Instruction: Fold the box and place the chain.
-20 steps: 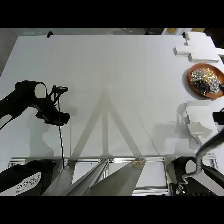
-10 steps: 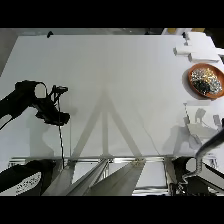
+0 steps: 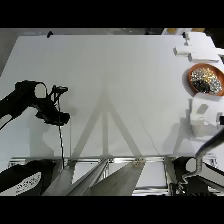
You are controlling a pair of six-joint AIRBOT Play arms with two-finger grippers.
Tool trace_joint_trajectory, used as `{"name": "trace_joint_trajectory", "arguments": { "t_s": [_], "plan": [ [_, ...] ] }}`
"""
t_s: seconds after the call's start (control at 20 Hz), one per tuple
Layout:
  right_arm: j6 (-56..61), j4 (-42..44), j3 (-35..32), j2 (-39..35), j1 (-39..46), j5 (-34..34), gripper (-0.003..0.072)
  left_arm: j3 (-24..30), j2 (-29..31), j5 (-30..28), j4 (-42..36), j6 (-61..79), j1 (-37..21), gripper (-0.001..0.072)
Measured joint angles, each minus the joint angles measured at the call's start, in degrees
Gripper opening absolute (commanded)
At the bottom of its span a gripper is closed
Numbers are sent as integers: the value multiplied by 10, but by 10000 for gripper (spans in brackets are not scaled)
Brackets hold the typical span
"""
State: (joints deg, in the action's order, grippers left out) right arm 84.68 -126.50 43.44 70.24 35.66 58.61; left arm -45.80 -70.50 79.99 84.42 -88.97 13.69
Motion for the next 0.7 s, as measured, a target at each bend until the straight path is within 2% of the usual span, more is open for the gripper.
{"name": "trace_joint_trajectory", "arguments": {
  "t_s": [0.15,0.35,0.5,0.7],
  "plan": [
    [-8,75,1,-64,-61,36,20,0,0,0,0,0,0,170],
    [-40,276,-20,-189,-165,76,20,0,0,0,0,0,0,170],
    [-43,408,-76,-297,-261,89,20,0,0,0,0,0,0,170],
    [10,496,-158,-418,-386,83,21,0,0,-7,0,2,0,170]
  ]
}}
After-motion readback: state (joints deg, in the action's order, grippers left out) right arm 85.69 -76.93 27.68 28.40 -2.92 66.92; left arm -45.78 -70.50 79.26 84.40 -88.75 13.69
